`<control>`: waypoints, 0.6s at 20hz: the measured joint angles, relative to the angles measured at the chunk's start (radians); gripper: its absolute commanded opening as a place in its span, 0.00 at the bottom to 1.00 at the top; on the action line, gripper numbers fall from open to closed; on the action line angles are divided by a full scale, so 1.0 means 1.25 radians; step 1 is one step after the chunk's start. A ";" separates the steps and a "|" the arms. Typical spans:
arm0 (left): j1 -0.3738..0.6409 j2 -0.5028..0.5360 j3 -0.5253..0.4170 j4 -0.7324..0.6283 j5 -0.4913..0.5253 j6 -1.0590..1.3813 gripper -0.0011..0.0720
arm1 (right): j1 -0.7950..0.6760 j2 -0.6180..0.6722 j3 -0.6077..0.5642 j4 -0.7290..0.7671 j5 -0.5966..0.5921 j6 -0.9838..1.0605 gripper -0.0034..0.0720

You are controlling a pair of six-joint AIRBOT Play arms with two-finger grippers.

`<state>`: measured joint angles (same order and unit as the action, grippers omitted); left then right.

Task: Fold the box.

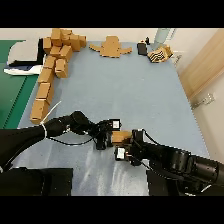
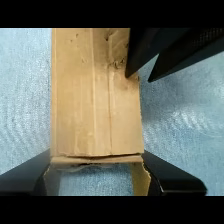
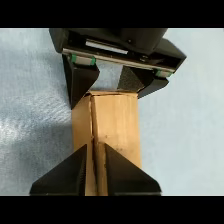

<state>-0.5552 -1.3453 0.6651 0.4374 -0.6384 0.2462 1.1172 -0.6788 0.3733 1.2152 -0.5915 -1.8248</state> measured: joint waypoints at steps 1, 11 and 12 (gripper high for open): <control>0.000 0.000 0.000 0.000 0.000 0.000 0.73 | 0.000 0.002 0.001 0.011 -0.007 0.000 0.27; 0.000 0.000 0.000 0.000 0.000 0.000 0.73 | -0.012 0.115 0.070 0.122 -0.169 0.206 0.05; 0.000 0.000 0.000 0.000 0.000 0.000 0.73 | -0.015 0.121 0.072 0.153 -0.192 0.237 0.05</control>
